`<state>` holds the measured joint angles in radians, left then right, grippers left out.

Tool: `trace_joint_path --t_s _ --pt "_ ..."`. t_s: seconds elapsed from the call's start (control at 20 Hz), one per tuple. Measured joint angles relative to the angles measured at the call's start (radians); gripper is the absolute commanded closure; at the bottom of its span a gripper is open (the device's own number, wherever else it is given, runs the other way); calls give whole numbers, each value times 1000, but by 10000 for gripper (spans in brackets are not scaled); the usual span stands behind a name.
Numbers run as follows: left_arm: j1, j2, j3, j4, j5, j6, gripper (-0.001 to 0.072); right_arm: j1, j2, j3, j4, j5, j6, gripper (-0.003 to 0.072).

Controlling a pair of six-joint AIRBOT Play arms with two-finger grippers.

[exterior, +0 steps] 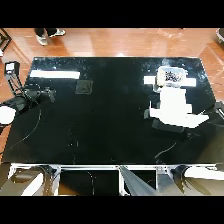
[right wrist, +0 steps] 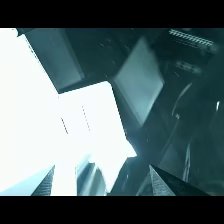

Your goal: Fold the box and place the chain.

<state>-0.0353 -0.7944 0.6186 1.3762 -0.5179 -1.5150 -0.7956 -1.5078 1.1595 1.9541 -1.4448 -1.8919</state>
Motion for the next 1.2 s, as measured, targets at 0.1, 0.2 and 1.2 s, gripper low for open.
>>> trace_joint_path --t_s 0.1,0.2,1.2 --pt "0 -3 0 -1 -6 0 76 21 -51 33 -2 -18 -18 -32" --pt "0 -5 0 -1 -7 0 76 32 -92 60 -3 -29 -26 -32" --pt "0 -15 0 -9 -44 0 76 -1 -227 91 65 -74 -99 289"
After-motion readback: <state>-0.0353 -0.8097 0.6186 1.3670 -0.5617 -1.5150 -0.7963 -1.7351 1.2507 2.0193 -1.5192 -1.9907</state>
